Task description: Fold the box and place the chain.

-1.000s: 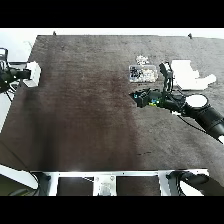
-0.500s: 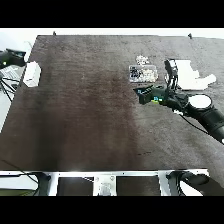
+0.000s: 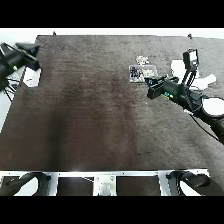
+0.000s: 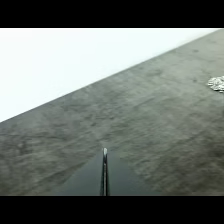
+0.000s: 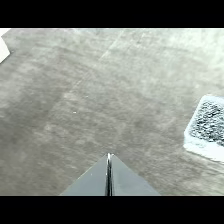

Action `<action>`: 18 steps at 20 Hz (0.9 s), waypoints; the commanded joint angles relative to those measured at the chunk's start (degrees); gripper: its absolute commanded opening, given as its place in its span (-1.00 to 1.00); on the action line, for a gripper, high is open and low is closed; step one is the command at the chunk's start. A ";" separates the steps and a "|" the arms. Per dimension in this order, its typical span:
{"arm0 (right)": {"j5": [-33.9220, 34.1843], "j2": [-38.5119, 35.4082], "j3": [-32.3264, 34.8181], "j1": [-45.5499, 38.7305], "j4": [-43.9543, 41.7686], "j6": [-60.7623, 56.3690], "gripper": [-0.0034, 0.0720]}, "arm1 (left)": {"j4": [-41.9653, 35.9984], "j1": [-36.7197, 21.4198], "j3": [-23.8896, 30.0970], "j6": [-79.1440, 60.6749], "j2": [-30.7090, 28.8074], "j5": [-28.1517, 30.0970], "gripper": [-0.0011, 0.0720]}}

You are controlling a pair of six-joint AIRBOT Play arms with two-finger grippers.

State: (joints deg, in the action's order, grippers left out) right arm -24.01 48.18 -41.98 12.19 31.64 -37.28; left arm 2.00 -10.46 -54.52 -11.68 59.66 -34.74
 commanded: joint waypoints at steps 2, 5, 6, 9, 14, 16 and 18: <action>5.09 -5.99 5.07 0.02 3.13 -0.04 -0.88 | -16.15 4.22 16.85 -15.61 -10.82 3.87 -0.94; 11.41 -13.53 12.98 0.02 3.15 0.00 -0.88 | -19.23 6.51 24.94 -20.44 -16.44 4.20 -0.93; 12.68 -15.98 15.82 0.02 3.17 0.00 -0.88 | -19.65 7.23 26.97 -20.33 -17.62 4.57 -0.94; 14.80 -21.33 22.71 0.02 3.58 0.13 -0.88 | -25.75 9.01 32.39 -25.49 -18.27 4.66 -0.94; 14.86 -24.90 28.74 0.07 4.00 0.39 -0.88 | -37.13 9.57 38.93 -34.03 -18.27 -0.87 -0.93; 14.80 -24.90 29.27 0.04 3.98 0.37 -0.88 | -36.96 9.57 39.08 -33.79 -18.27 0.07 -0.92; 14.80 -24.87 29.24 0.07 3.98 0.37 -0.88 | -36.94 9.57 39.08 -33.77 -18.23 1.20 -0.92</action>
State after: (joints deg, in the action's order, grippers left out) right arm -9.52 23.92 -13.80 12.19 35.55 -36.93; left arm -32.88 -1.02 -16.49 -43.90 41.52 -33.76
